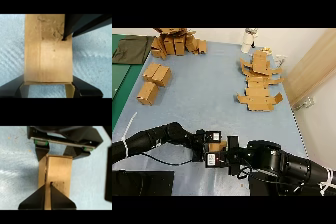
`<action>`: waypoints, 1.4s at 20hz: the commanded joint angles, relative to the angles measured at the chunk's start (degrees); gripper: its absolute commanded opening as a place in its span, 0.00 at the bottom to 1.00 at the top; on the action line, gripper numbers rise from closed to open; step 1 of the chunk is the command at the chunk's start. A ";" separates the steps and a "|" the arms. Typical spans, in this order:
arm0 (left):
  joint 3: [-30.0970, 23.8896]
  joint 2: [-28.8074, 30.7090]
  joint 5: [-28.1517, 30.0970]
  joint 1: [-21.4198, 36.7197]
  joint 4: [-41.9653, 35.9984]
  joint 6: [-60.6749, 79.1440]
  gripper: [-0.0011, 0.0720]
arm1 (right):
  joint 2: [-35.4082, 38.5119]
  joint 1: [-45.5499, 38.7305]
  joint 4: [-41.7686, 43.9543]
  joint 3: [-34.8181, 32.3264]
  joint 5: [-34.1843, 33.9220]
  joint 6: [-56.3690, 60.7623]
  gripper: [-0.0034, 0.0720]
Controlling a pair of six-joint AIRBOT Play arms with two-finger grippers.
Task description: Fold the box.
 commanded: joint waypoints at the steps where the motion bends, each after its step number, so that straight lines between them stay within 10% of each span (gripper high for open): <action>1: 0.04 0.00 0.20 0.04 0.04 -0.07 0.83 | 1.51 0.07 -4.66 -0.02 1.03 8.24 0.37; 12: 0.04 0.00 0.17 0.04 0.04 -0.07 0.83 | 11.06 0.07 -11.04 -0.04 11.37 36.00 0.41; 14: 0.04 0.00 0.17 0.04 0.04 -0.07 0.83 | 12.24 0.07 -10.27 -0.31 12.94 47.84 0.05; 21: 0.04 0.00 0.17 0.04 0.02 -0.07 0.83 | 17.31 0.15 -22.62 -14.82 -22.01 107.78 0.05; 23: 0.04 0.00 0.17 0.04 0.04 -0.07 0.83 | 17.11 -1.81 -20.06 -18.12 -33.90 107.67 0.05; 28: 0.04 0.00 0.22 0.04 0.02 -0.07 0.83 | 16.79 -4.17 -22.25 -18.12 -35.06 107.34 0.05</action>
